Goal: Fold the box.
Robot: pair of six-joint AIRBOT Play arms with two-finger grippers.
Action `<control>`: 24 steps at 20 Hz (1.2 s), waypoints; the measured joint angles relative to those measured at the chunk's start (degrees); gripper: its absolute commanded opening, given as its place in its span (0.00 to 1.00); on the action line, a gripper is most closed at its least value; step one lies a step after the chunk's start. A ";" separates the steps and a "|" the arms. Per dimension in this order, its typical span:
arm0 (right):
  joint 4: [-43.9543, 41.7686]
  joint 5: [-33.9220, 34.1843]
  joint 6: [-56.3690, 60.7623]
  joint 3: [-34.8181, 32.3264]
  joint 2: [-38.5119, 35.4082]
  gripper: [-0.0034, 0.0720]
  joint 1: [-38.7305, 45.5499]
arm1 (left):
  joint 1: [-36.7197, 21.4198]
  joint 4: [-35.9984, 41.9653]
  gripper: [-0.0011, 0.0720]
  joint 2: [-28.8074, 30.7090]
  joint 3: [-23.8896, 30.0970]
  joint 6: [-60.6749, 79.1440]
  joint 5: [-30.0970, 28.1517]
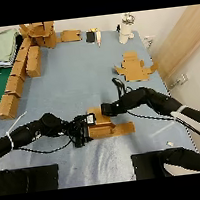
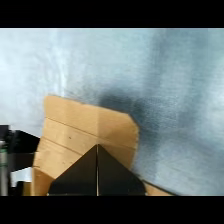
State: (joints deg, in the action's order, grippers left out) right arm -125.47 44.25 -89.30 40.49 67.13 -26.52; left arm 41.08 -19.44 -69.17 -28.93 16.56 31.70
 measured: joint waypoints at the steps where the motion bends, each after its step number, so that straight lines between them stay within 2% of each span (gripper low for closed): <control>1: -0.04 0.28 -1.33 0.09 1.46 0.05 -0.55 | 0.00 0.00 0.67 0.00 0.00 0.00 0.00; 6: 0.11 1.01 -6.32 0.22 4.50 0.05 -2.54 | 0.00 0.00 0.67 0.00 0.00 0.02 0.02; 10: 2.82 2.99 -8.83 1.57 3.02 0.05 -2.73 | 0.00 0.00 0.67 0.00 0.00 0.07 0.11; 15: 11.39 9.77 -9.88 4.33 -8.09 0.05 -2.21 | 0.00 0.04 0.67 0.00 0.00 0.04 -0.15; 18: 13.99 15.65 -12.07 1.62 -17.46 0.05 -2.47 | 0.00 0.04 0.67 0.00 0.00 0.04 -0.13; 19: 13.86 18.47 -14.88 -0.26 -20.76 0.31 -2.97 | 0.00 0.07 0.67 0.00 0.00 0.04 -0.13; 20: 13.44 20.94 -18.38 -2.56 -23.69 0.76 -3.65 | 0.00 0.04 0.67 0.00 0.00 0.04 -0.11; 21: 13.42 22.29 -21.92 -4.92 -25.88 0.84 -4.37 | 0.00 0.07 0.67 0.00 0.00 0.04 -0.11; 24: 15.43 20.46 -32.72 -11.34 -28.50 0.84 -5.95 | 0.00 0.07 0.67 0.00 0.00 0.04 -0.09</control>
State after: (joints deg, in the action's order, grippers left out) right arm -110.04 64.71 -122.02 29.15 38.63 -32.47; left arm 41.08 -19.38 -69.17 -28.93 16.60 31.62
